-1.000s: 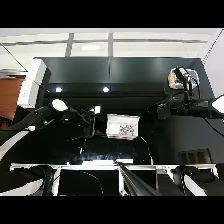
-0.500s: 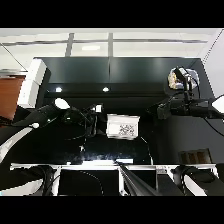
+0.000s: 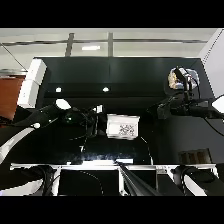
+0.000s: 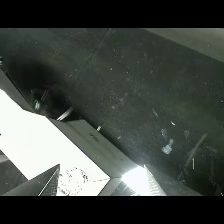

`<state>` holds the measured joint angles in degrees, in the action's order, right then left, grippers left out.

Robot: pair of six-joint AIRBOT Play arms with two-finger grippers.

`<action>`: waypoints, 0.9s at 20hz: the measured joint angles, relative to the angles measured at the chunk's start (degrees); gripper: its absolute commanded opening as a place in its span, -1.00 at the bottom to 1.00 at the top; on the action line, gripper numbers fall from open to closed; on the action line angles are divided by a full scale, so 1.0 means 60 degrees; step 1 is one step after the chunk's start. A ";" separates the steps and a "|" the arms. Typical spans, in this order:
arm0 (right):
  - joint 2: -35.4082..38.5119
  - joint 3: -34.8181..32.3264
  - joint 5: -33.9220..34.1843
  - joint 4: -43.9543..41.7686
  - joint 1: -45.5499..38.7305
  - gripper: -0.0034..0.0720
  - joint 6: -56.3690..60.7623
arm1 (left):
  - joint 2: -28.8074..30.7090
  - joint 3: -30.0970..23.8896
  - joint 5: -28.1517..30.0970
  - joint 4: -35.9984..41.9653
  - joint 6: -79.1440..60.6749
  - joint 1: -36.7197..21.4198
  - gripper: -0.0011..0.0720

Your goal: Fold the box and place the chain.

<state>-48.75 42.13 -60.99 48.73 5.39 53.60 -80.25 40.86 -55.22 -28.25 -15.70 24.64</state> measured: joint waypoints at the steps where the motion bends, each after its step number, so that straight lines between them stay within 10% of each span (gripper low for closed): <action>1: 0.0000 0.0000 0.0000 -0.0004 0.0000 0.71 0.0000 | 0.0000 0.0000 0.0029 0.0025 0.0000 0.0011 0.96; 18: 0.0000 0.0000 0.0113 0.0000 0.0000 0.71 0.0000 | 0.0000 0.0018 0.0375 -0.0226 0.0182 0.0368 0.96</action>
<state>-48.75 42.13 -60.31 48.73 5.39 53.60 -80.25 40.97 -52.97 -29.61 -14.61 26.85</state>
